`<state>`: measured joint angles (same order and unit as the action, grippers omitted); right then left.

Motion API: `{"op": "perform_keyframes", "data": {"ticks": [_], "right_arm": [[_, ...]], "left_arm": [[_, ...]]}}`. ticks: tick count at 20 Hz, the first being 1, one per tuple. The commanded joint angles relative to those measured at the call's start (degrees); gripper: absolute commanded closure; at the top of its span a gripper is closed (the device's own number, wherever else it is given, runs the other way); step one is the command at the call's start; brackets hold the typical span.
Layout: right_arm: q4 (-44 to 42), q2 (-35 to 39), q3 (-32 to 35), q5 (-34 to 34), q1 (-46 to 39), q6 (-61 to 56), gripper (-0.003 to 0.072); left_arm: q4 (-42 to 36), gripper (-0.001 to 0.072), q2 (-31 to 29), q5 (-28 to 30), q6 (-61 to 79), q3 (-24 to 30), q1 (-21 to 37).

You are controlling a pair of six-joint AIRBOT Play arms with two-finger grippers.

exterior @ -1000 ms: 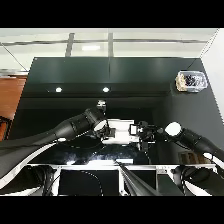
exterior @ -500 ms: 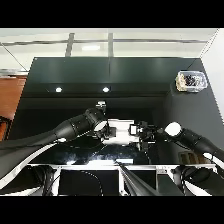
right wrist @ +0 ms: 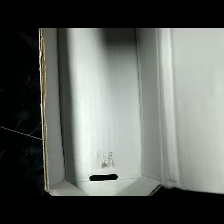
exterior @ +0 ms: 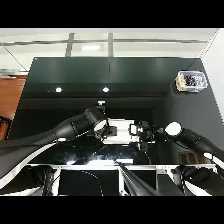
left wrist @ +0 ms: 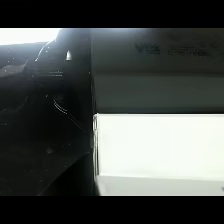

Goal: Fold the box and place the chain.

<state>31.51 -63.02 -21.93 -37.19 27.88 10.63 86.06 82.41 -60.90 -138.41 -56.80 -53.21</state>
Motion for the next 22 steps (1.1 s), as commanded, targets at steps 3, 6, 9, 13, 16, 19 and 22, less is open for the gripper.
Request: {"op": "perform_keyframes", "data": {"ticks": [3, 6, 9, 13, 16, 19, 22], "right_arm": [[0.04, -0.04, 0.04, -0.07, 0.02, 0.02, 0.0376], [0.07, 0.17, -0.07, -0.02, -0.04, -3.3, 0.0079], [2.1, 3.5, -0.09, -0.31, -0.02, -6.73, 0.0041], [13.14, 9.25, -0.09, -3.02, -0.02, -10.47, 0.0042], [13.99, 9.42, -0.07, -3.34, 0.04, -10.36, 0.0042], [13.68, 9.38, -0.04, -3.32, 0.04, -10.16, 0.0044], [12.17, 9.25, -0.02, -3.58, 0.04, -10.21, 0.02]], "left_arm": [[0.04, 0.0684, -0.02, 0.57, 0.22, -0.02, 0.0], [0.33, 0.0684, -0.02, 0.44, 0.46, -0.02, 0.0], [0.31, 0.0684, -0.04, 0.31, 1.73, -0.02, 0.0], [0.68, 0.0684, -0.04, 0.02, 1.95, -0.02, 0.22], [0.68, 0.0684, -0.04, 0.37, 1.95, -0.02, 0.22], [0.68, 0.0684, -0.04, 0.44, 1.95, -0.02, 0.17], [0.66, 0.0683, -0.04, 0.48, 1.95, -0.02, 0.11]]}}
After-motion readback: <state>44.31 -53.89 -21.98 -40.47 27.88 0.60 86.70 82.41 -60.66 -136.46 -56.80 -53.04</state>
